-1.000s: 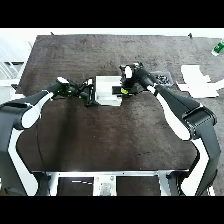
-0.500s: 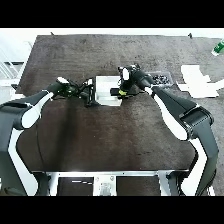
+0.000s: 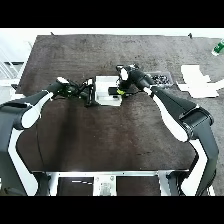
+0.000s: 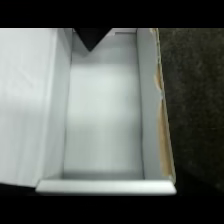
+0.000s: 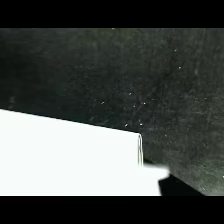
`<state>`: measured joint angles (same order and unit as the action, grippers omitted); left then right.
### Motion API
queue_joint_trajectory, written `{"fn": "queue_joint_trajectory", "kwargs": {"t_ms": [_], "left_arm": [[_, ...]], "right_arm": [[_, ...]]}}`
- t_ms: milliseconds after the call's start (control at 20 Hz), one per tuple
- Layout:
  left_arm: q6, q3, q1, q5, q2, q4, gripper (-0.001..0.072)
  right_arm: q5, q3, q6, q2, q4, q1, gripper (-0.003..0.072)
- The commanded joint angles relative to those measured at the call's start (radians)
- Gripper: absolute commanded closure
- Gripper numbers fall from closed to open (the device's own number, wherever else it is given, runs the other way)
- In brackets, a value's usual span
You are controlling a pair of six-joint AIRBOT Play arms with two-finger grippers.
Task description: Fold the box and place the chain.
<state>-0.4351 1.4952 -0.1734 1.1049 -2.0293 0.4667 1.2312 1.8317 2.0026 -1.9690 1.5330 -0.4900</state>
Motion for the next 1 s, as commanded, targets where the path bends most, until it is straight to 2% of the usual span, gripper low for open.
{"fn": "queue_joint_trajectory", "kwargs": {"t_ms": [0, 200, 250, 350, 450, 650, 750, 850, 950], "left_arm": [[0.001, 0.0, 0.0, -0.001, -0.001, 0.0, 0.024], [0.001, 0.0, 0.0, -0.001, -0.001, 0.0, 0.024], [0.001, 0.0, 0.0, -0.001, -0.001, 0.0, 0.024], [0.001, 0.0, 0.0, -0.001, -0.001, 0.0, 0.024], [0.001, 0.0, 0.0, -0.001, -0.001, 0.0, 0.024], [0.001, 0.0, 0.0, -0.001, -0.001, 0.0, 0.024], [0.001, 0.0, 0.0, -0.001, -0.001, 0.0, 0.024], [0.001, 0.0, 0.0, -0.001, -0.001, 0.0, 0.024], [0.001, 0.0, 0.0, -0.001, -0.001, 0.0, 0.024]], "right_arm": [[0.032, 0.0, -0.068, 0.053, 0.002, -0.001, 0.0251], [0.083, -0.002, -0.164, 0.174, 0.006, 0.0, 0.0238], [0.082, -0.005, -0.187, 0.212, 0.006, 0.0, 0.019], [0.058, -0.037, -0.22, 0.305, 0.035, 0.0, 0.0173], [-0.005, -0.118, -0.231, 0.428, 0.102, 0.003, 0.0173], [-0.352, -0.454, -0.23, 0.75, 0.127, 0.077, 0.0172], [-0.519, -0.626, -0.226, 0.857, 0.12, 0.162, 0.0171], [-0.663, -0.754, -0.216, 0.885, 0.071, 0.281, 0.0171], [-0.814, -0.838, -0.233, 0.858, 0.027, 0.382, 0.017]]}}
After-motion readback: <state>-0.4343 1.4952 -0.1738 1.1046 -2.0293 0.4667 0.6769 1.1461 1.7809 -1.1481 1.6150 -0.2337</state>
